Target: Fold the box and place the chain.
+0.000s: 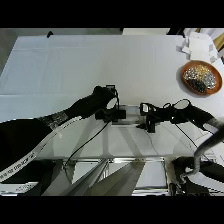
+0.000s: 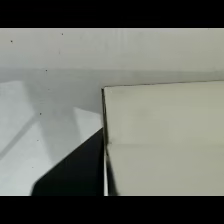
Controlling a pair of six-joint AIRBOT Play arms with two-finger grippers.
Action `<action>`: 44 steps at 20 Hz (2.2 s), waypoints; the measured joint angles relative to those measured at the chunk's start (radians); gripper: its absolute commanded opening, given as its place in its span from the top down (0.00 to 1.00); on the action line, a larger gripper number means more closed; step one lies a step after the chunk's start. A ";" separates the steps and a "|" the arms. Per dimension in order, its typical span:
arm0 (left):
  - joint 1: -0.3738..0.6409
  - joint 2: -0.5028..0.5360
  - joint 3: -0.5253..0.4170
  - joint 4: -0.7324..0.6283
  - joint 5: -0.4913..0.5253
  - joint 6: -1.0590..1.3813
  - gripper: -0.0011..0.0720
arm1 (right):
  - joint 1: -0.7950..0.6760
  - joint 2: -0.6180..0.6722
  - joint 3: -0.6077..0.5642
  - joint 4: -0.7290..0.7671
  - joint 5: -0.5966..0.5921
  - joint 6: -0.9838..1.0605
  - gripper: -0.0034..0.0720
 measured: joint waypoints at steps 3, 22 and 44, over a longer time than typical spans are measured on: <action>-0.009 0.000 0.000 0.013 0.002 -0.013 0.98 | 0.000 0.000 0.000 0.000 0.000 0.000 0.43; 0.041 0.024 0.031 -0.016 -0.032 0.102 0.85 | 0.000 0.000 0.000 0.000 0.000 0.000 0.43; -0.005 -0.035 0.034 -0.007 -0.055 0.115 0.97 | 0.000 0.000 0.000 0.002 0.000 0.002 0.43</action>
